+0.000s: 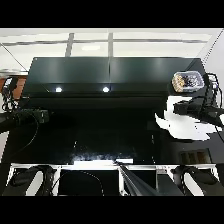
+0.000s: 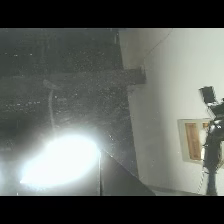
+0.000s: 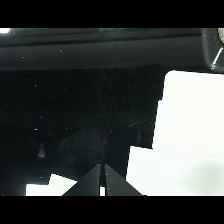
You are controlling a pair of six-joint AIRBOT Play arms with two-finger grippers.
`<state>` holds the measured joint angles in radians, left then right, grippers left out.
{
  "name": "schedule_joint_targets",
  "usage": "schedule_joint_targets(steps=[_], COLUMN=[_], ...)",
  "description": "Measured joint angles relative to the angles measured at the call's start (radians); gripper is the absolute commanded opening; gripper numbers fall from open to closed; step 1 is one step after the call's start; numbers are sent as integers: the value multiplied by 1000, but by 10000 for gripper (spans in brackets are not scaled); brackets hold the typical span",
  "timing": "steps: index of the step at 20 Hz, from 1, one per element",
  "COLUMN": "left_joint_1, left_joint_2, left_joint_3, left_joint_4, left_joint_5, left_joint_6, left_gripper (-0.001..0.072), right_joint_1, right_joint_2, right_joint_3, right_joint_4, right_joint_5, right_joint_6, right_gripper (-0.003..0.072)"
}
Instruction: Fold the box and place the chain.
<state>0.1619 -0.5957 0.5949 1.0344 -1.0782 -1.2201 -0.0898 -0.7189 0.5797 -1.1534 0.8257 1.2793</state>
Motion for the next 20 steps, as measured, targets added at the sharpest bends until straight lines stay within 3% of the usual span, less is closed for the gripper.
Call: schedule_joint_targets(steps=[16, 19, 20], left_joint_1=[0, 0, 0], left_joint_2=[0, 0, -1], left_joint_3=[0, 0, 0], left_joint_4=[-2, -34, -51], left_joint_5=[4, 90, 130], left_joint_6=[0, 0, 0], left_gripper=[32, 33, 33], right_joint_1=[0, 0, 0], right_joint_2=[0, 0, 0], right_joint_3=[0, 0, 0], right_joint_4=[0, 6, 9], right_joint_5=[-1, -24, -32], right_joint_6=[0, 0, 0], right_gripper=[40, 42, 148])
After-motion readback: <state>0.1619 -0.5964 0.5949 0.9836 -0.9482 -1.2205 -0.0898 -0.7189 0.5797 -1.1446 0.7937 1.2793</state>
